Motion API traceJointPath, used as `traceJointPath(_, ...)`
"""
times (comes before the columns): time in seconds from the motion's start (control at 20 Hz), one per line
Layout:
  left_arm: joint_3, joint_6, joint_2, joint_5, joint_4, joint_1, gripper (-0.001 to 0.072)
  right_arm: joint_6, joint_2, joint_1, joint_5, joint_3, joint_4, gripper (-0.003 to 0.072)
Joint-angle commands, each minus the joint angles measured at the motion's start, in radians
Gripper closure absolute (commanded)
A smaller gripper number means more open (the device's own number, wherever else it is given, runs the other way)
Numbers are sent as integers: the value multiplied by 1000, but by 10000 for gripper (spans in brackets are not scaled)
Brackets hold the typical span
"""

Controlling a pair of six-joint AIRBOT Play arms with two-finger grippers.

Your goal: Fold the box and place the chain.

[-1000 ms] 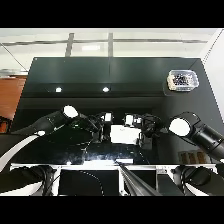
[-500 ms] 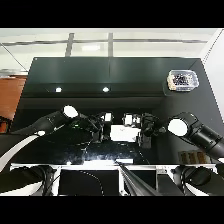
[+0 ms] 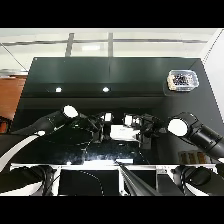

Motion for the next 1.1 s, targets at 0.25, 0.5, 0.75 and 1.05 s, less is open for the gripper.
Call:
traceJointPath(0.25,0,-2,-1,-1,0,0,427,6,9,0,12,21,21,448)
traceJointPath(0.5,0,-2,-1,-1,0,0,427,10,9,0,6,31,21,448)
traceJointPath(0.75,0,-2,-1,-1,0,0,428,13,9,0,6,31,10,449)
traceJointPath(1.05,0,-2,-1,-1,0,0,427,13,9,0,6,31,11,564)
